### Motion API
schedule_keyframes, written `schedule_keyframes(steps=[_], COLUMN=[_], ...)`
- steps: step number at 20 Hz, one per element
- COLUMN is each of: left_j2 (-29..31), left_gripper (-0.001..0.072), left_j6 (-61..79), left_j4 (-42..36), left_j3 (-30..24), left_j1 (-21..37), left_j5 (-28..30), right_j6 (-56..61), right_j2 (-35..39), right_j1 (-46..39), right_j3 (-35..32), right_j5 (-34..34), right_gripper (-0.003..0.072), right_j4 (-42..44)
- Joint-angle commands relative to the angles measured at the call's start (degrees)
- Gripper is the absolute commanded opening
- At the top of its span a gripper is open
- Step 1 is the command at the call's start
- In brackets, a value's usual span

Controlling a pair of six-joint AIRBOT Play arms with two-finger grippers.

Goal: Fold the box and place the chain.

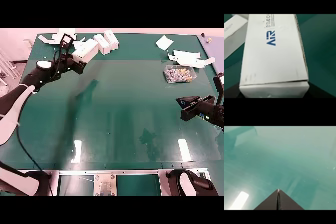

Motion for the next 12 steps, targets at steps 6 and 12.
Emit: schedule_keyframes(steps=[6,12], left_j2=[10.93,12.26], left_gripper=[0.0017,0.0017], left_j6=[-1.79,-2.93], left_j4=[-0.42,-0.92], left_j3=[-16.81,-22.47], left_j1=[0.00,0.17], left_j5=[23.78,24.11], right_j6=[0.09,0.09], right_j2=[-0.02,-0.02], right_j1=[0.00,0.00], right_j3=[-0.02,-0.02], right_j5=[0.04,0.13], right_gripper=[0.0008,0.0009], right_j4=[0.02,0.00])
